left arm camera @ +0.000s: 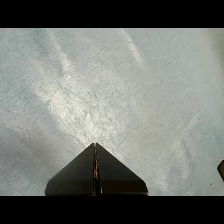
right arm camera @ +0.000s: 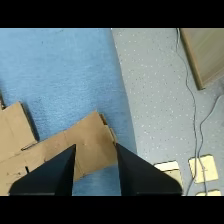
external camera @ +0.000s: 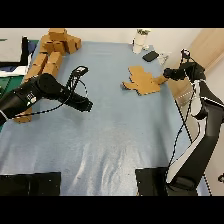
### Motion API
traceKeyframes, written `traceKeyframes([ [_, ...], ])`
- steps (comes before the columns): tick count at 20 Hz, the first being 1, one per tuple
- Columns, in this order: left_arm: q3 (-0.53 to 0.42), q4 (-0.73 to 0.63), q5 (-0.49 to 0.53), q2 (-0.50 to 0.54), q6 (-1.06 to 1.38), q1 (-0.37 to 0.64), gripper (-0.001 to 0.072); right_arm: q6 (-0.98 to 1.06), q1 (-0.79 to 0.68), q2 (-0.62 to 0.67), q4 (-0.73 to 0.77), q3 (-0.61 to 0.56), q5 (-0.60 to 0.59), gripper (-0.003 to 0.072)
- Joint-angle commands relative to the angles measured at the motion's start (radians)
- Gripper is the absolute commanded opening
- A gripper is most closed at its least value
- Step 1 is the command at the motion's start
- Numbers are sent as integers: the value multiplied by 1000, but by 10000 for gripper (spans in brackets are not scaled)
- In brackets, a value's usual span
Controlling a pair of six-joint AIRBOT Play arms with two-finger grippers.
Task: Fold the box.
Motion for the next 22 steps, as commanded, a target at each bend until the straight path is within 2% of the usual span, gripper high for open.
traceKeyframes([
  [1,1,0,0,0,0,0,11,0,0,-21,0,5,12,383],
  [7,1,0,0,0,0,0,11,-1,0,-26,-2,38,7,383],
  [14,1,0,0,0,0,0,11,-1,1,-27,6,37,-58,381],
  [18,1,1,0,0,0,0,11,-18,1,-24,32,37,-103,345],
  [20,1,0,0,0,0,0,11,-18,1,-21,32,37,-114,297],
  [22,1,0,0,0,0,0,11,-18,1,-16,32,37,-118,296],
])
